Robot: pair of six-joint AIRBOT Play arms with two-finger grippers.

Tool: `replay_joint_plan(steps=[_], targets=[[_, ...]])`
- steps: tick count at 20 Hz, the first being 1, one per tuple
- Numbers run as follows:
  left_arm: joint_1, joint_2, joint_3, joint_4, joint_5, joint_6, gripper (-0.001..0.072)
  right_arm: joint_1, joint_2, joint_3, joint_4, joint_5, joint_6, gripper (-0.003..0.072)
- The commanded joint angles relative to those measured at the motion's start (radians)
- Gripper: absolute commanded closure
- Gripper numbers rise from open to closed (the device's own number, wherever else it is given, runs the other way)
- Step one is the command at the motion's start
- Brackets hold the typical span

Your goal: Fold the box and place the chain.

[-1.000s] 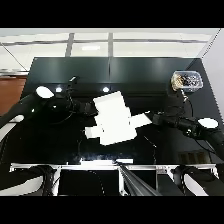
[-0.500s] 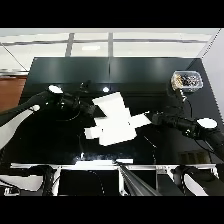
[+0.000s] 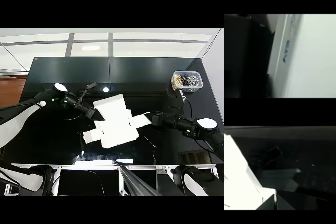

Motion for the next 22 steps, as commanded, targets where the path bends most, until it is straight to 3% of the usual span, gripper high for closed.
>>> replay_joint_plan(steps=[1, 2, 3, 4, 5, 8, 9, 13, 18, 22], targets=[[-0.001, -0.004, 0.015, 0.049, -0.014, 0.033, 0.0665, 0.001, 0.000, 0.000, -0.033, 0.000, 0.000, 0.0675], [-0.001, -0.004, 0.018, 0.053, -0.013, 0.043, 0.0683, 0.001, 0.000, 0.001, -0.045, 0.000, 0.000, 0.0673], [-0.001, -0.003, 0.023, 0.056, -0.013, 0.043, 0.0683, -0.002, 0.000, 0.004, -0.066, 0.000, 0.000, 0.0573], [-0.001, -0.003, 0.032, 0.067, -0.014, 0.042, 0.0684, -0.002, 0.000, 0.019, -0.115, 0.005, 0.000, 0.0236], [-0.001, 0.002, 0.040, 0.072, -0.013, 0.043, 0.0685, -0.002, 0.000, 0.049, -0.205, 0.031, 0.000, 0.0044], [-0.013, 0.069, 0.052, 0.149, 0.040, 0.043, 0.0688, 0.000, 0.000, 0.216, -0.612, 0.213, 0.000, 0.0048], [-0.027, 0.108, 0.050, 0.179, 0.080, 0.044, 0.0688, 0.000, 0.000, 0.261, -0.682, 0.268, -0.002, 0.0048], [-0.105, 0.254, -0.020, 0.183, 0.303, 0.311, 0.0687, 0.025, 0.000, 0.306, -0.682, 0.335, -0.185, 0.0048], [-0.180, 0.257, -0.046, 0.205, 0.460, 0.518, 0.0685, 0.152, 0.000, 0.306, -0.680, 0.249, -0.294, 0.0047], [-0.194, 0.209, -0.046, 0.231, 0.460, 0.517, 0.0684, 0.253, -0.032, 0.305, -0.680, 0.156, -0.318, 0.0047]])
